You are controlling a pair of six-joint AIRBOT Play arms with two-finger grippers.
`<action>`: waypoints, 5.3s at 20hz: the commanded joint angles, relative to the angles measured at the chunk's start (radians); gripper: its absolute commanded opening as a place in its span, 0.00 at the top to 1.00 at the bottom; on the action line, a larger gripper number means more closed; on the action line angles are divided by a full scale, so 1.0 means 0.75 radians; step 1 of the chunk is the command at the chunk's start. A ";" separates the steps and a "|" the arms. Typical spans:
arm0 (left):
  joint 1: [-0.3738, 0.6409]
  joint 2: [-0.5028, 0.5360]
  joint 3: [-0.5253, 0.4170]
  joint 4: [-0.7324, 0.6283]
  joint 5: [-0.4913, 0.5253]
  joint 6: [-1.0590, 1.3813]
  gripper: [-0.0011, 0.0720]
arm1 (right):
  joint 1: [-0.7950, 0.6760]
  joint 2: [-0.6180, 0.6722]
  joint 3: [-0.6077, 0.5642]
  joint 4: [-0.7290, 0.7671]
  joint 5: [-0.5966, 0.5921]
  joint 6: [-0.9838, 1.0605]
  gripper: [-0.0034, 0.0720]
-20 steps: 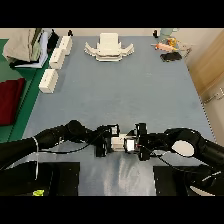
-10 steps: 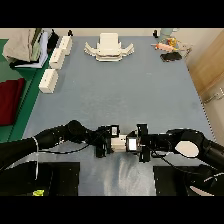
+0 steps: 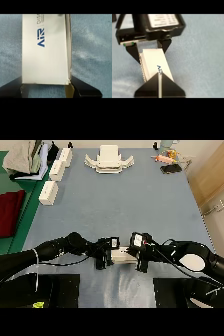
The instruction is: Fold the box.
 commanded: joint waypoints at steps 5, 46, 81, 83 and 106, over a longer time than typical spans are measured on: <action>0.001 -0.001 0.001 0.000 0.001 0.000 0.40 | -0.001 -0.029 -0.142 0.347 -0.328 0.188 0.95; 0.001 -0.001 0.001 0.000 0.001 0.000 0.40 | 0.009 0.134 -0.300 0.589 -0.400 -0.007 0.95; 0.001 -0.001 0.001 0.000 0.001 0.000 0.40 | 0.097 0.044 -0.226 0.458 -0.565 -0.065 0.95; 0.001 -0.001 0.001 0.000 0.001 0.000 0.40 | 0.090 0.043 -0.213 0.423 -0.567 -0.065 0.95; 0.004 0.012 0.022 0.018 0.026 -0.121 0.40 | -0.501 -0.565 0.592 -0.616 0.547 1.472 0.95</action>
